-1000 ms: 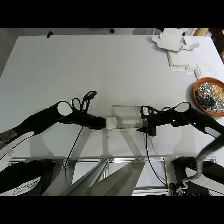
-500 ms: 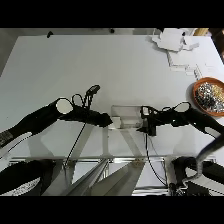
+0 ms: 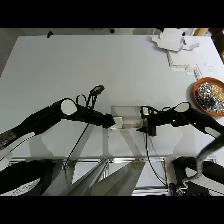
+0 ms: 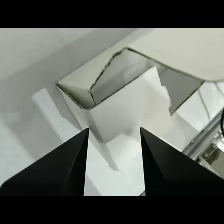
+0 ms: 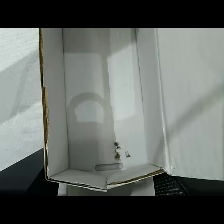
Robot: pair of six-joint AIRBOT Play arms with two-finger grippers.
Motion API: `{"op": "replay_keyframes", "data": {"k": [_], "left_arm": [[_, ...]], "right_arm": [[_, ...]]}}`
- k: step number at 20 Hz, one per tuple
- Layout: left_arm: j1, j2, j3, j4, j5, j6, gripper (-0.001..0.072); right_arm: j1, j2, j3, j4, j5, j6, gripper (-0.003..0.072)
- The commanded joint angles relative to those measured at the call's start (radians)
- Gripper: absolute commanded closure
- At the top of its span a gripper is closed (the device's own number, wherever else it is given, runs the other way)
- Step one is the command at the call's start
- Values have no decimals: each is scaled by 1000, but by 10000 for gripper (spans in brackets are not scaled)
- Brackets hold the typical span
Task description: Fold the box and place the chain.
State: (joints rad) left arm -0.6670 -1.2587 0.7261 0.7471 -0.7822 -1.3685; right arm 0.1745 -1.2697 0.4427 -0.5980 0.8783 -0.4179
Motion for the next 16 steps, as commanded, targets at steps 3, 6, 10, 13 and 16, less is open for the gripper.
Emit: {"op": "replay_keyframes", "data": {"k": [3,6,10,13,16], "left_arm": [[-64,-73,101,193,-24,-234,336],[-91,-91,146,279,-40,-326,336],[-130,-131,207,365,-87,-442,336],[-164,-179,276,455,-160,-554,336],[-200,-222,340,560,-221,-680,339]], "right_arm": [[0,0,0,0,0,0,229],[0,0,0,0,0,0,229],[0,0,0,0,0,0,229],[0,0,0,0,0,0,229],[0,0,0,0,0,0,229]]}}
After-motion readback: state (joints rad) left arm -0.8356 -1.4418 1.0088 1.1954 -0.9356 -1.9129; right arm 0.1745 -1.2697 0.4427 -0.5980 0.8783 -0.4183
